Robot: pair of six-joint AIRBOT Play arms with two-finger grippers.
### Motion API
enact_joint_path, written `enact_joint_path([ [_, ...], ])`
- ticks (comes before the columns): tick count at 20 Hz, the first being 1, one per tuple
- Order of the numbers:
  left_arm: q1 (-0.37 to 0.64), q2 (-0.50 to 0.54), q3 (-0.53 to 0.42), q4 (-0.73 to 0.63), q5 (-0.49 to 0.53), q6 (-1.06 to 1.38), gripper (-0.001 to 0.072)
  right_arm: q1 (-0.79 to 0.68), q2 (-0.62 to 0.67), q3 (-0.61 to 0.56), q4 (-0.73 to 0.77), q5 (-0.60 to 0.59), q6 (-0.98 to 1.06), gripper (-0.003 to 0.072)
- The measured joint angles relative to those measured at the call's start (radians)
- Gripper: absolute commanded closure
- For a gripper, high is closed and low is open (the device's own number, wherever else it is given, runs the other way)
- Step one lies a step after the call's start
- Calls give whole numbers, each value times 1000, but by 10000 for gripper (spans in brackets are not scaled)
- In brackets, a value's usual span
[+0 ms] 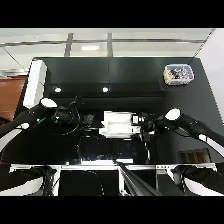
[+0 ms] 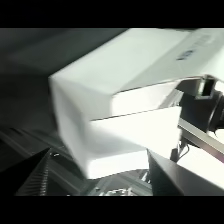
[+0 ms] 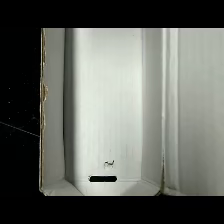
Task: Fold the box and place the chain.
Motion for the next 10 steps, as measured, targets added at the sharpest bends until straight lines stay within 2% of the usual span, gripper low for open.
enact_joint_path([
  [10,-195,0,175,249,64,-381,230,0,0,0,0,0,0,380],
])
